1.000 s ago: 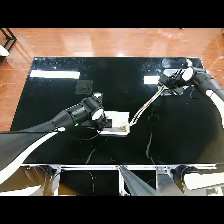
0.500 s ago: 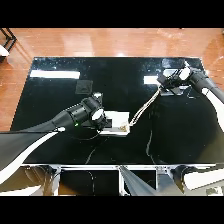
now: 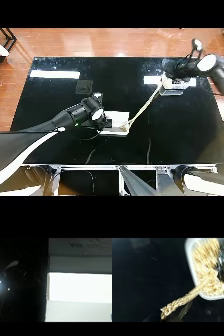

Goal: Fold the box and place the chain.

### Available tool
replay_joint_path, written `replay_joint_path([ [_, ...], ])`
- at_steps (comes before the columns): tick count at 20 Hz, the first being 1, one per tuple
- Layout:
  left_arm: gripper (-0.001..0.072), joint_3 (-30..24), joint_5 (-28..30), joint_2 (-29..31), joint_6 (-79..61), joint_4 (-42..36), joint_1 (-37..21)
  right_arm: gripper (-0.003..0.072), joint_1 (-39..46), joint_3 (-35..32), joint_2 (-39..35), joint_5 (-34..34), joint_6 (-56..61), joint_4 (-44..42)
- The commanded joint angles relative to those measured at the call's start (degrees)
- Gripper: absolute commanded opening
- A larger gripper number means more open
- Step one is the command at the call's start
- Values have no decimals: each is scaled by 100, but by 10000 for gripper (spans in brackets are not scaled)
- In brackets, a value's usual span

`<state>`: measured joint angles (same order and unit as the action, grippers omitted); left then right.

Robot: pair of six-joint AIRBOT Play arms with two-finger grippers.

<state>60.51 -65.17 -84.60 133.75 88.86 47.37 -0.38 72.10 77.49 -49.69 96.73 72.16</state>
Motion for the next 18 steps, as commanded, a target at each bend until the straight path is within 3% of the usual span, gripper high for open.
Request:
replay_joint_path([
  [1, 24, -2, -7, 0, -2, 2, 2, 20, 0, 4, -1099, -385, -782, -177],
  [7, 24, -2, -7, 0, -2, 2, 2, 20, -2, 2, -2608, -1779, -1484, -844],
  [11, 24, -2, 0, 0, 0, 2, 2, 20, -262, 0, -3143, -2441, -1646, -1279],
  [14, 24, -2, 0, 0, 0, 2, 2, 20, -872, -50, -3180, -2559, -1628, -1379],
  [18, 24, -2, 0, 0, 0, 2, 2, 20, -1825, -273, -3180, -2199, -1362, -1366],
])
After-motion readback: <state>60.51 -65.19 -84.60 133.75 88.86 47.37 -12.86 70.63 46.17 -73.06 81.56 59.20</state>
